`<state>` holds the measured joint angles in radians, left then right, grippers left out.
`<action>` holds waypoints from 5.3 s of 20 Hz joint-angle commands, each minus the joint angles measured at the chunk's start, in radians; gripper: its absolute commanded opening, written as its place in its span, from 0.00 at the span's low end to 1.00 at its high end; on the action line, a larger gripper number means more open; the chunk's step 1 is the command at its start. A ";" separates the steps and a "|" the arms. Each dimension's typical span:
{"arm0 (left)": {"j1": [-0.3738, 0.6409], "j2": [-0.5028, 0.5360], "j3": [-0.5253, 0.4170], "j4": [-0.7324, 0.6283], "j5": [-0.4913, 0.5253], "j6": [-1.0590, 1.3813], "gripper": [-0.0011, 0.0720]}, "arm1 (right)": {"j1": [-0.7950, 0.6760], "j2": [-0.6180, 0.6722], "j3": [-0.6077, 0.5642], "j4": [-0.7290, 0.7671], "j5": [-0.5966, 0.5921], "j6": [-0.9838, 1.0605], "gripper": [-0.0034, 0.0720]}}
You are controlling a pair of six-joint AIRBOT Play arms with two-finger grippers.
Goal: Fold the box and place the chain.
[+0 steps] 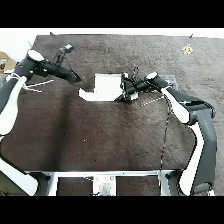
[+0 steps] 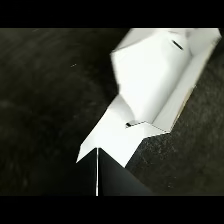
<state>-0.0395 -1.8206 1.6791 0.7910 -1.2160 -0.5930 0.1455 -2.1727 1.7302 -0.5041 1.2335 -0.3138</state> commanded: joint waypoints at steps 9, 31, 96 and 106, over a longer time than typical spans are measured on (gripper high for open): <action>0.056 -0.055 -0.112 0.064 -0.022 -0.558 0.03 | 0.001 -0.001 0.000 0.000 0.000 0.000 0.56; -0.018 -0.105 -0.211 -0.299 0.012 -0.374 0.03 | 0.001 -0.001 0.000 0.000 0.000 0.000 0.56; -0.515 -0.281 0.328 0.946 -0.119 -1.425 0.32 | 0.001 -0.001 0.000 0.000 0.000 0.000 0.56; -0.515 -0.293 0.328 0.945 -0.101 -1.450 0.03 | 0.001 -0.001 0.000 0.000 0.000 0.000 0.56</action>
<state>-0.5545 -2.1117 2.0068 1.7313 -1.3148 -2.0396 0.1471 -2.1735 1.7302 -0.5045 1.2335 -0.3107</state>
